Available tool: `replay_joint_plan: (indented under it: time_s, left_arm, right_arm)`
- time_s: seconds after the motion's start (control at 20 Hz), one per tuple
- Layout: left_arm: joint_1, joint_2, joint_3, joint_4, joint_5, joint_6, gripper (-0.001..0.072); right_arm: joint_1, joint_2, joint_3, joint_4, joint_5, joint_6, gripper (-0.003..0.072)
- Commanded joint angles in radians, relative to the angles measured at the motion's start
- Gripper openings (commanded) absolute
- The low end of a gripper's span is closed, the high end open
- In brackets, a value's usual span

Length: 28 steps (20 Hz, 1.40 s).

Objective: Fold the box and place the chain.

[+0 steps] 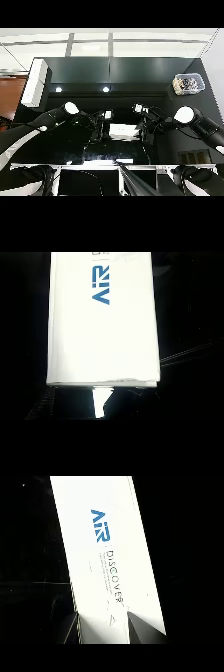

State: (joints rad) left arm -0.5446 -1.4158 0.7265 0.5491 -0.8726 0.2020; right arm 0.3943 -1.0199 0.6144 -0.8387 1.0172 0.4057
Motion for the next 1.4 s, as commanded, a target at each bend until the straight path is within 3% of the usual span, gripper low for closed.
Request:
replay_joint_plan:
  time_s: [0.0, 0.25, 0.45, 0.5, 0.55, 0.65, 0.85, 1.05, 1.35]
  left_arm:
    - [0.000, 0.000, 0.000, 0.000, 0.000, -0.001, 0.0343]
    - [0.000, 0.000, 0.000, 0.000, 0.000, 0.000, 0.0343]
    - [0.000, 0.000, 0.000, 0.000, 0.000, 0.000, 0.0343]
    - [0.000, 0.000, 0.000, 0.000, 0.000, 0.000, 0.0343]
    - [0.000, 0.000, 0.000, 0.000, 0.000, 0.000, 0.0343]
    - [0.000, 0.000, 0.000, 0.000, 0.000, 0.000, 0.0343]
    - [0.000, 0.000, 0.000, 0.000, 0.000, 0.000, 0.0343]
    - [0.000, 0.000, 0.000, 0.000, 0.000, -0.001, 0.0343]
    - [0.000, 0.000, 0.000, 0.000, 0.000, 0.000, 0.0343]
  right_arm:
    - [0.000, 0.001, -0.002, 0.000, -0.016, 0.002, 0.0385]
    - [-0.011, 0.027, 0.055, 0.000, 0.026, 0.127, 0.0385]
    - [-0.107, 0.097, 0.076, 0.000, 0.133, 0.355, 0.0382]
    - [-0.135, 0.098, 0.075, 0.002, 0.171, 0.461, 0.0264]
    - [-0.152, 0.097, 0.068, 0.007, 0.202, 0.544, -0.0008]
    - [-0.157, 0.095, 0.023, 0.102, 0.189, 0.591, 0.0007]
    - [-0.153, 0.019, -0.078, 0.449, 0.065, 0.592, 0.0008]
    - [-0.131, -0.074, -0.079, 0.434, 0.047, 0.592, 0.0008]
    - [-0.072, -0.108, -0.079, 0.346, -0.036, 0.594, 0.0008]
